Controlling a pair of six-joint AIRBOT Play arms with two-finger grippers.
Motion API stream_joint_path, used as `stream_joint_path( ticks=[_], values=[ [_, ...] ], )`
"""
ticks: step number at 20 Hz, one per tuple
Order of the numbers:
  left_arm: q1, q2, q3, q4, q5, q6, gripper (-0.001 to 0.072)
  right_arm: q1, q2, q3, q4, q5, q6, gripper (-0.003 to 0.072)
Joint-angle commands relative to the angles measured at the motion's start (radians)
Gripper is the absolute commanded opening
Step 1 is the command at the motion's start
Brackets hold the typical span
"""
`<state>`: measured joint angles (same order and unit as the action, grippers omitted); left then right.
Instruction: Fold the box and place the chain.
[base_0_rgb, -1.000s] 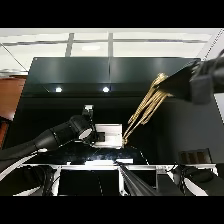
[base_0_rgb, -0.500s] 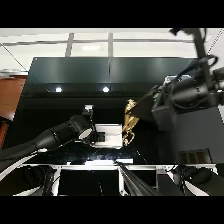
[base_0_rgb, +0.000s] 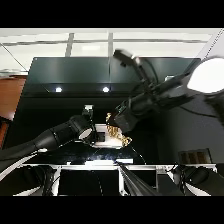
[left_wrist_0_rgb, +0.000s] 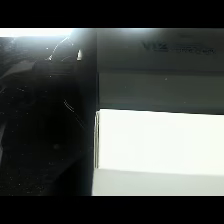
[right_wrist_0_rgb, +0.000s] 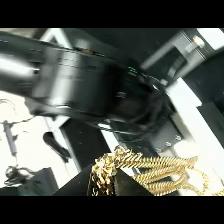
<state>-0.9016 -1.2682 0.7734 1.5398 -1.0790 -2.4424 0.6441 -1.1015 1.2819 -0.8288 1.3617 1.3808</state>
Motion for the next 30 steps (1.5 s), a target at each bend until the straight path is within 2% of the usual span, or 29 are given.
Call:
stream_joint_path(
  ticks=[1,5,6,7,8,12,15,17,19,20,22,27,30],
  values=[
    [0.000,0.000,0.000,0.000,0.000,0.000,0.0030,0.013,-0.033,-0.111,-0.057,-0.079,-0.005,0.0024],
    [0.000,0.000,0.000,-0.001,0.000,0.000,0.0030,0.018,-0.046,-0.226,-0.061,-0.135,-0.005,0.0036],
    [0.000,0.000,0.000,0.000,0.000,0.000,0.0030,0.021,-0.048,-0.240,-0.058,-0.147,-0.005,0.0209],
    [0.000,0.000,0.000,0.000,0.000,0.000,0.0030,0.023,-0.048,-0.241,-0.062,-0.145,-0.005,0.0520],
    [0.000,0.000,0.000,0.000,0.001,0.000,0.0030,0.016,-0.045,-0.238,-0.062,-0.131,-0.007,0.0584],
    [0.000,0.000,0.000,-0.001,-0.001,0.000,0.0030,-0.124,0.021,-0.220,-0.072,0.022,-0.102,0.0583],
    [0.000,0.000,0.000,-0.004,-0.001,0.000,0.0030,-0.237,0.090,-0.257,-0.243,0.076,-0.237,0.0583],
    [0.000,0.000,0.000,-0.004,0.001,0.000,0.0030,-0.255,0.095,-0.359,-0.370,0.013,-0.322,0.0584],
    [0.000,0.000,0.000,-0.003,0.000,0.000,0.0030,-0.249,0.095,-0.496,-0.382,-0.141,-0.488,0.0589],
    [0.000,0.000,0.000,-0.003,0.000,0.000,0.0030,-0.241,0.095,-0.558,-0.377,-0.204,-0.594,0.0719],
    [0.000,0.000,0.000,-0.004,-0.004,0.000,0.0030,-0.222,0.095,-0.644,-0.367,-0.286,-0.754,0.0720],
    [0.000,0.000,0.000,-0.005,-0.005,0.000,0.0030,-0.212,0.067,-0.739,-0.092,-0.394,-1.163,0.0718],
    [0.000,0.000,0.000,-0.005,-0.005,0.000,0.0030,-0.186,0.010,-0.742,0.009,-0.440,-1.285,0.0718]
  ],
)
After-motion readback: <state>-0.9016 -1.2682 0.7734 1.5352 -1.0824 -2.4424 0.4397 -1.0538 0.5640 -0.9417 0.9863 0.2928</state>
